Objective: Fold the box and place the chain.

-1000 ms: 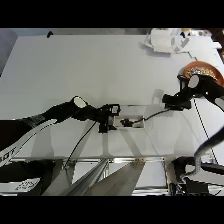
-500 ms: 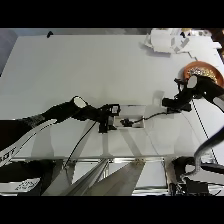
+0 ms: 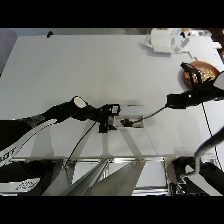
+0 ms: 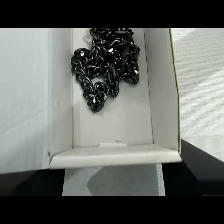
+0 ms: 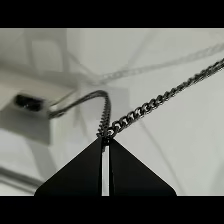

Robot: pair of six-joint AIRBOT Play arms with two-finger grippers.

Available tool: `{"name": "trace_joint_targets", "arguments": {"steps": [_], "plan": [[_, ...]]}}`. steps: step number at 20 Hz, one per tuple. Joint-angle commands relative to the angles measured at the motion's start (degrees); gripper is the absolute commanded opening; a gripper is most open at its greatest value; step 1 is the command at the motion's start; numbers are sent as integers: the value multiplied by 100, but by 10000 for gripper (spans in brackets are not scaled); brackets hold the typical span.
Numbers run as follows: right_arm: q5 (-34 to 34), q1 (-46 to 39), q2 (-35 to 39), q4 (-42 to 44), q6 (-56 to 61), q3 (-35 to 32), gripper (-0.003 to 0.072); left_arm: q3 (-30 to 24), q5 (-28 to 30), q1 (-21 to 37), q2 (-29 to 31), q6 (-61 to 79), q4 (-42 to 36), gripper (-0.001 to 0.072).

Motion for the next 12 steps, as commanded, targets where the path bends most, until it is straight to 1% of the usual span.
{"name": "trace_joint_targets", "arguments": {"steps": [1,4,9,10,12], "plan": [[22,684,815,619,-192,0,15,-2,2,4,2,0,0,144],[-448,1606,1054,820,-190,0,15,-2,2,4,2,0,2,144],[-1722,3143,1034,791,28,0,16,-2,2,4,2,0,2,144],[-1917,3366,1003,708,83,0,16,-2,2,4,2,0,0,144],[-2092,3622,831,66,715,0,16,-2,2,4,2,0,2,144]]}}
